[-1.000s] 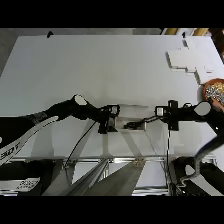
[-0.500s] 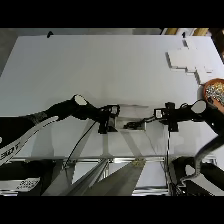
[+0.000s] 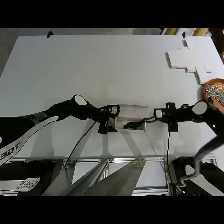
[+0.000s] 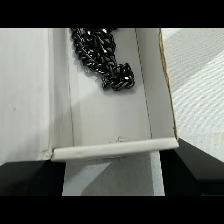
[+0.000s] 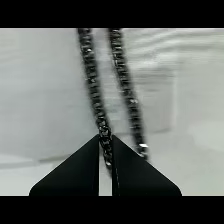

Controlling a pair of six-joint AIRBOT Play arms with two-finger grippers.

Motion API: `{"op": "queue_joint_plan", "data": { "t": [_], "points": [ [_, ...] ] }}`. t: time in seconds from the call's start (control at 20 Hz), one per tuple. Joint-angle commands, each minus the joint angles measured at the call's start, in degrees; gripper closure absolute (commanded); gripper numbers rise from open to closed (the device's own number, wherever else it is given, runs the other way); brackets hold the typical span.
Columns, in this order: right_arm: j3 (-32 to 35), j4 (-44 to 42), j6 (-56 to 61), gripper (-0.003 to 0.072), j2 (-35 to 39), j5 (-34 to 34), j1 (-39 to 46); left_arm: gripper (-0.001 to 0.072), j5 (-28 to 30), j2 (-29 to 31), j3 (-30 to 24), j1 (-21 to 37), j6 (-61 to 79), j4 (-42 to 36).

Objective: Fold the box and place the chain.

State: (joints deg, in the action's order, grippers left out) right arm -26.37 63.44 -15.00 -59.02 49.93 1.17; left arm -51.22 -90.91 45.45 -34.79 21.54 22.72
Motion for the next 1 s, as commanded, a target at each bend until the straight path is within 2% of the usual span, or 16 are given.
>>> {"op": "queue_joint_plan", "data": {
  "t": [0.0,0.4,0.55,0.65,0.8,0.95],
  "points": [
    [0.0,-1.8,4.7,0.0665,4.4,7.0,0.0,0.0675,0.0,0.0,0.0,0.1,0.0,0.0],
    [0.0,-22.0,4.4,0.0664,14.1,17.1,-0.3,0.0675,0.0,0.0,0.0,0.1,0.0,0.0],
    [0.0,-29.7,4.4,0.0663,14.7,17.8,-5.0,0.0675,0.0,0.0,0.0,0.1,0.0,0.0],
    [0.0,-31.5,4.0,0.0663,14.7,14.5,-10.9,0.0675,0.0,0.0,0.0,0.0,0.0,0.0],
    [0.0,-30.9,4.0,0.0663,14.7,5.6,-19.8,0.0675,0.0,0.0,0.0,0.0,0.0,0.0],
    [0.0,-30.9,4.0,0.0663,14.2,-2.2,-24.8,0.0675,0.0,0.0,0.0,0.0,0.0,0.0]
  ]
}}
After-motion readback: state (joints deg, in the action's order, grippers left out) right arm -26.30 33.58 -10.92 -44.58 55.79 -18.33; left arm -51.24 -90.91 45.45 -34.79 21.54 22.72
